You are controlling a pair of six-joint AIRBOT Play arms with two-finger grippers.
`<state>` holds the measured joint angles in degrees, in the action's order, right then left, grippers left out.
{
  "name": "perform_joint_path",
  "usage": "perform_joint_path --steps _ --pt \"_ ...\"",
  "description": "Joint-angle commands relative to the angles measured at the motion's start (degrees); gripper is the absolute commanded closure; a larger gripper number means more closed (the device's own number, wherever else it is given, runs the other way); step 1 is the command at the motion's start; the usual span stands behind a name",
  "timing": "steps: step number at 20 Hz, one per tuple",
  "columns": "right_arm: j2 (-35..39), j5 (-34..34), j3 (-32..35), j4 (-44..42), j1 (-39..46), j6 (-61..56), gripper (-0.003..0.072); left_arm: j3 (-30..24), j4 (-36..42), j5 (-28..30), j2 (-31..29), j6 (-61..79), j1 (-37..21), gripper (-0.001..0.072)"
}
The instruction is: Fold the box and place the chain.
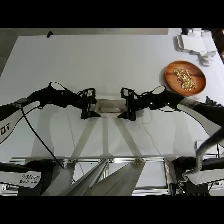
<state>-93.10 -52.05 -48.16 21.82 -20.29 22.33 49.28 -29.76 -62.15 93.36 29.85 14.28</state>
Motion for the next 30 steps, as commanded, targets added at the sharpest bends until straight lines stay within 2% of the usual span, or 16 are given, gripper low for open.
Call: perform_joint_path --steps 1,16,17,18,21,26,30 --pt "0.0 0.2 0.0 0.0 0.0 0.0 0.0145 0.0 -1.8 -0.2 0.0 0.1 0.0 0.0395" --pt "0.0 0.4 0.0 0.0 0.0 0.0 0.0145 0.0 -1.8 -0.2 0.0 0.2 0.0 0.0395" --pt "0.0 0.6 0.0 0.0 0.0 0.0 0.0091 0.0 -1.8 -0.2 0.0 0.2 0.0 0.0395" --pt "0.2 0.6 0.0 0.5 0.1 0.0 -0.0029 0.0 -1.8 -0.2 0.0 0.2 0.0 0.0395" --pt "1.9 0.7 0.0 5.5 0.1 -0.4 -0.0034 0.0 -1.8 -0.2 0.0 0.2 0.0 0.0395" --pt "7.7 2.0 0.0 20.9 0.1 -12.8 -0.0033 0.0 -1.8 -0.2 0.0 0.2 0.0 0.0395" --pt "12.9 1.3 0.0 31.7 0.1 -24.0 0.0022 0.0 -1.8 -0.2 0.0 0.2 0.0 0.0395"
